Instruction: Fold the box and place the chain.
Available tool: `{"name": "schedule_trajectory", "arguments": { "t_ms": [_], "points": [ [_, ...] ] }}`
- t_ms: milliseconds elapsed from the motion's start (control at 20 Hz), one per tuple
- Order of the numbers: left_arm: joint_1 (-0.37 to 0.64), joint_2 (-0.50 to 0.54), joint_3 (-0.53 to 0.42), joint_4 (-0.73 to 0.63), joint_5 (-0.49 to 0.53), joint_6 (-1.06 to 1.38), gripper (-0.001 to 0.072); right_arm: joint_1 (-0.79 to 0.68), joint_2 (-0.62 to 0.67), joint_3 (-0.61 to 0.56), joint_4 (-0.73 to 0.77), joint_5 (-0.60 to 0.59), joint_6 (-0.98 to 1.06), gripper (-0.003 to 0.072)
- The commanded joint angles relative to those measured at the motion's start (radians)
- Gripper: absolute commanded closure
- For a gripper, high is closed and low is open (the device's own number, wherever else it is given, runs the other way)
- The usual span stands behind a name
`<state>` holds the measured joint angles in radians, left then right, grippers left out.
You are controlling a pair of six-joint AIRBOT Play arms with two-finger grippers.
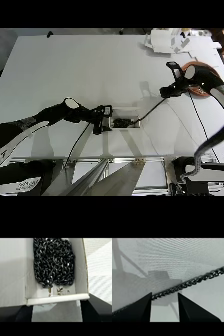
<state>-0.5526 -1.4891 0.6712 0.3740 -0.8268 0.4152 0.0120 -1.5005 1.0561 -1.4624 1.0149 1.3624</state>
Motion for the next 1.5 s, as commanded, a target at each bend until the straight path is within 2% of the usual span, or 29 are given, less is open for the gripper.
{"name": "schedule_trajectory", "arguments": {
  "t_ms": [0,250,350,400,550,650,1050,1300,1450],
  "points": [
    [0.0,0.001,0.0,0.0,0.0,0.0,0.0504,-0.001,-0.034,-0.002,0.0,-0.002,0.013,0.0379],
    [0.0,0.001,0.0,0.0,0.0,0.0,0.0504,-0.001,-0.052,-0.016,0.0,-0.005,0.029,0.0381],
    [0.0,0.001,0.0,0.0,0.0,0.0,0.0504,-0.001,-0.051,-0.02,0.0,-0.003,0.028,0.0468],
    [0.0,0.001,0.0,0.0,0.0,0.0,0.0504,-0.001,-0.051,-0.021,0.0,0.005,0.028,0.0541],
    [0.0,0.001,0.0,0.0,0.0,0.0,0.0504,-0.001,-0.049,-0.02,0.0,0.03,0.024,0.0551],
    [0.0,0.001,0.0,0.0,0.0,0.0,0.0504,-0.001,-0.039,-0.021,0.0,0.039,0.016,0.0668],
    [0.0,0.001,0.0,0.0,0.0,0.0,0.0504,-0.001,0.077,-0.021,-0.001,0.055,-0.002,0.0668],
    [0.0,0.001,0.0,0.0,0.0,0.0,0.0504,-0.001,0.235,-0.021,0.01,0.158,-0.006,0.0668],
    [0.0,0.001,0.0,0.0,0.0,0.0,0.0504,-0.001,0.367,-0.021,0.091,0.222,-0.023,0.0668]
  ]
}}
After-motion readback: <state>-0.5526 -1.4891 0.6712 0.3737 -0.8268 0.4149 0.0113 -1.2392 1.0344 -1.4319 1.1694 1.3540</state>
